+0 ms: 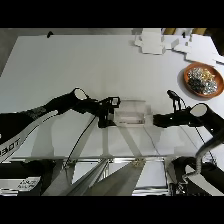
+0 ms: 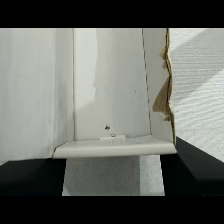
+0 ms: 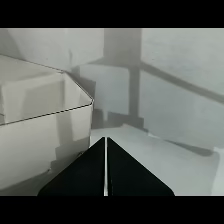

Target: Fold the box and place the chain.

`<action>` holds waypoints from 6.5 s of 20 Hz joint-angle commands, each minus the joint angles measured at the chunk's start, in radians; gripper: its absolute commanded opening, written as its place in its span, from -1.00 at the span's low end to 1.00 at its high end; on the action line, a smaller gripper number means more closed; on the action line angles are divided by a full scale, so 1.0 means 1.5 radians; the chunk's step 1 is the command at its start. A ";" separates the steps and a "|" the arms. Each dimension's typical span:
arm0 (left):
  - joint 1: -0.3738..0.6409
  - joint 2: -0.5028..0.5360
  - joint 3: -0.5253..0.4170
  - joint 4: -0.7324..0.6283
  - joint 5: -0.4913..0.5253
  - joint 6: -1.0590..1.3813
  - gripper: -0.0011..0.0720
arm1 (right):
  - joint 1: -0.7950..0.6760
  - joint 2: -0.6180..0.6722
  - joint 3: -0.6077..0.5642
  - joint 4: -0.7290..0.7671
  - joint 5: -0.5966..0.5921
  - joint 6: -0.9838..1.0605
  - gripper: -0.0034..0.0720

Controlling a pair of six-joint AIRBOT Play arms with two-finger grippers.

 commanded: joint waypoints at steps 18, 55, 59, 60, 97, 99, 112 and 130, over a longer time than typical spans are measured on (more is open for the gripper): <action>0.001 0.000 0.000 0.000 0.000 0.000 -0.05 | 0.103 0.090 0.000 0.047 -0.062 0.055 0.01; 0.001 0.000 0.000 0.000 0.000 0.000 -0.05 | 0.371 -0.178 0.276 -0.357 0.074 0.575 -0.38; 0.001 0.000 0.000 0.000 0.000 0.000 -0.05 | 0.371 -0.179 0.274 -0.360 0.079 0.600 -0.38; 0.001 0.000 0.000 0.000 0.000 0.000 -0.05 | 0.371 -0.179 0.274 -0.366 0.083 0.613 -0.38; 0.001 0.000 0.000 0.000 0.000 0.000 -0.05 | 0.386 -0.205 0.272 -0.410 0.049 0.628 -0.67; 0.001 0.000 0.000 0.000 0.000 0.000 -0.05 | 0.386 -0.205 0.272 -0.409 0.049 0.628 -0.86; 0.001 0.000 0.000 0.001 0.000 0.000 -0.05 | 0.283 -0.028 0.416 -0.456 0.171 0.297 0.18; 0.000 0.000 0.000 0.000 0.000 0.000 -0.05 | -0.291 -0.387 0.661 -0.418 0.033 0.113 -0.31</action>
